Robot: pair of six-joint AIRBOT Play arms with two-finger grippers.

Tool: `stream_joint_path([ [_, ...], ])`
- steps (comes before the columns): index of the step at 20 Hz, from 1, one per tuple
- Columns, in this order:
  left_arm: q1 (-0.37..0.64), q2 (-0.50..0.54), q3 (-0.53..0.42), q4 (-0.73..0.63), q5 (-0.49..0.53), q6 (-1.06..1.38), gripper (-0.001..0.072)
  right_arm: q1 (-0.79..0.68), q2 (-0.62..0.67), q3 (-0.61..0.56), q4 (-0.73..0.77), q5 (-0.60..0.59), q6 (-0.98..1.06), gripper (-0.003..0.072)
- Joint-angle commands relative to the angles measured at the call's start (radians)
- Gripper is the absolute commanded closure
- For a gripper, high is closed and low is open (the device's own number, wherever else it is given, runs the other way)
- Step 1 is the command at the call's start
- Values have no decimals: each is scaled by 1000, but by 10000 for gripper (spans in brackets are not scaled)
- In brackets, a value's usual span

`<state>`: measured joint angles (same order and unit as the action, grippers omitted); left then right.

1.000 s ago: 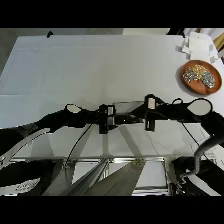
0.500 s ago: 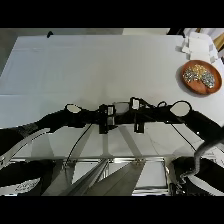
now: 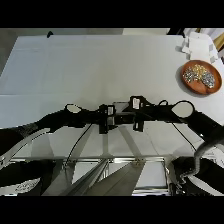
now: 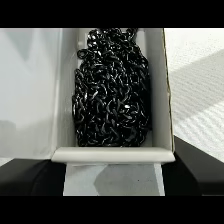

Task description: Fold the box and place the chain.

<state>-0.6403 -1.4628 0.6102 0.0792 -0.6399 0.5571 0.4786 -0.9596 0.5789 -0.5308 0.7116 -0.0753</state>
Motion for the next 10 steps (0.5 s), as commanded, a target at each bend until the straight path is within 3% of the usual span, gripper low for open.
stream_joint_path([
  [1,1,0,1,0,0,0,575,0,80,42,-49,7,1,674],
  [7,1,0,1,0,0,0,575,-111,-110,317,-55,84,227,673],
  [10,1,0,1,0,0,0,575,-137,-230,370,-93,130,262,674],
])
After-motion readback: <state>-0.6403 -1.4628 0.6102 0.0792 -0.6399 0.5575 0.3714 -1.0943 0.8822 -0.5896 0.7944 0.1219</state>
